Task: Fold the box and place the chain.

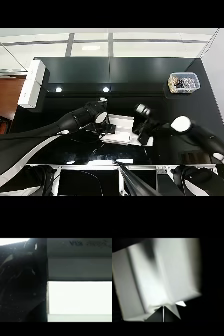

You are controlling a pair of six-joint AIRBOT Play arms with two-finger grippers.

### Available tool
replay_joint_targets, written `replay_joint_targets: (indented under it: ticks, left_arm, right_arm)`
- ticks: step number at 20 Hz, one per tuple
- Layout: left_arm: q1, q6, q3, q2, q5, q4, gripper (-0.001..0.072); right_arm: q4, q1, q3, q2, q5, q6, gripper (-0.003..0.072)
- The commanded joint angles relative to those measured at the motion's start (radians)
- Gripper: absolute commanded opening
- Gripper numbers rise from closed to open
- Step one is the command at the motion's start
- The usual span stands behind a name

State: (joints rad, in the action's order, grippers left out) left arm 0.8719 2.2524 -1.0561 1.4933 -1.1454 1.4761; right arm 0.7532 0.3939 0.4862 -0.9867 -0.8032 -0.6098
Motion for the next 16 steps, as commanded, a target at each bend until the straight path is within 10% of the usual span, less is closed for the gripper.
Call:
replay_joint_targets:
  ticks: [1, 6, 16]
  left_arm:
    - [-0.001, 0.000, -0.001, 0.000, -0.008, -0.001, 0.0029]
    - [-0.001, 0.000, -0.002, 0.000, -0.010, -0.001, 0.0030]
    - [-0.001, 0.000, -0.002, 0.000, -0.007, 0.000, 0.0030]
  right_arm:
    - [0.388, -0.248, 0.044, 0.105, -0.216, -0.690, 0.0011]
    - [0.238, -0.510, -0.139, 0.091, -0.232, -0.849, 0.0011]
    - [-0.252, -0.270, -0.239, 0.047, -0.124, -0.631, 0.0012]
